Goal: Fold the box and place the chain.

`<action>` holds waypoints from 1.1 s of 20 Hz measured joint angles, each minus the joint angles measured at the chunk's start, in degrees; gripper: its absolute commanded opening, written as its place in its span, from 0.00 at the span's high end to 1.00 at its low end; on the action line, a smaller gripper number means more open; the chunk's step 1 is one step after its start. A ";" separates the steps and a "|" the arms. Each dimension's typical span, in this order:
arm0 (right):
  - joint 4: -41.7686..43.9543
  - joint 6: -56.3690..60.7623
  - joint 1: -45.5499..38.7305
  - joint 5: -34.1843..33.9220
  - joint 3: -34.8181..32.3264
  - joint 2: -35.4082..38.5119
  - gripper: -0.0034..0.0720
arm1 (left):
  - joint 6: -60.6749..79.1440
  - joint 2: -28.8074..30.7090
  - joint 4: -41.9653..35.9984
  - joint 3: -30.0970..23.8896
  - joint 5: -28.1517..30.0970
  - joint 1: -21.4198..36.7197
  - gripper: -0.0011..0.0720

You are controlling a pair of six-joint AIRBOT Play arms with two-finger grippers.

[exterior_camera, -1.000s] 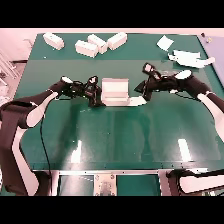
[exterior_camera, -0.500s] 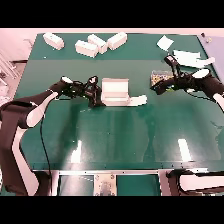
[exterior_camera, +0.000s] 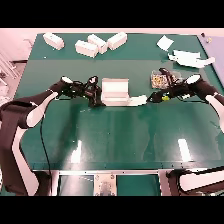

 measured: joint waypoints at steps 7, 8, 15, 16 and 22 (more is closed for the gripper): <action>4.35 0.83 6.99 -4.39 -0.07 -2.95 0.94 | 0.00 -0.02 0.00 0.00 -0.02 0.00 0.34; 4.72 0.87 7.69 -4.92 0.20 -3.02 0.94 | 0.00 -0.02 0.00 0.00 -0.02 0.00 0.34; 6.34 2.47 10.49 -4.68 5.51 -3.15 0.94 | 0.00 -0.02 -0.02 0.00 -0.04 0.00 0.34; 6.32 2.67 10.60 -4.17 6.32 -3.13 0.94 | 0.00 0.00 0.00 0.00 -0.02 0.00 0.34; 5.84 3.82 11.10 -1.05 8.85 -3.06 0.31 | 0.00 -0.02 0.00 0.00 -0.04 0.00 0.34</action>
